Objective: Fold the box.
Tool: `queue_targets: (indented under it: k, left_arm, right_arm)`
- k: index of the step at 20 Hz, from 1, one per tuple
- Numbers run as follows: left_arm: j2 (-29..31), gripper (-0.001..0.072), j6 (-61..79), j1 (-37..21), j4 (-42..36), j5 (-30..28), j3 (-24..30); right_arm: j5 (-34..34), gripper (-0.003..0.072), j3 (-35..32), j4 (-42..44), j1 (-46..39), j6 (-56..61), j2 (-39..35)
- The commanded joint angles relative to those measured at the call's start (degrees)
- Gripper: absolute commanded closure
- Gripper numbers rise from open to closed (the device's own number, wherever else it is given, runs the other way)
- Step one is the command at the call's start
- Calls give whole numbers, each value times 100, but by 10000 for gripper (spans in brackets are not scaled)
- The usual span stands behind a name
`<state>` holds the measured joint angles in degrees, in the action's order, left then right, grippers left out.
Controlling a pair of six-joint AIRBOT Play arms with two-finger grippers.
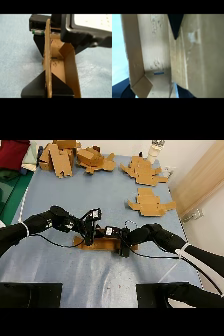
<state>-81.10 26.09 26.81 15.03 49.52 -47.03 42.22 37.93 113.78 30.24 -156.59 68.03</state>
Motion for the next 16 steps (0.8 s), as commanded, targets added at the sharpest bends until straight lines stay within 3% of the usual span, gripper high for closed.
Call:
queue_targets:
  k: [1, 4, 14, 16]
  left_arm:
    - [2, 695, 2, 0, 0, -4, -4]
    - [2, 695, 0, 0, 0, -4, -4]
    - [2, 694, 2, 0, 0, -2, -4]
    - [2, 695, 0, 0, 0, -2, -4]
  right_arm:
    - [7, -31, 2, 122, 7, 79, -24]
    - [28, -31, 2, 492, 11, 76, -24]
    - [2, -31, 2, 544, -24, 28, -22]
    - [94, -31, -31, 1163, -219, -713, -24]
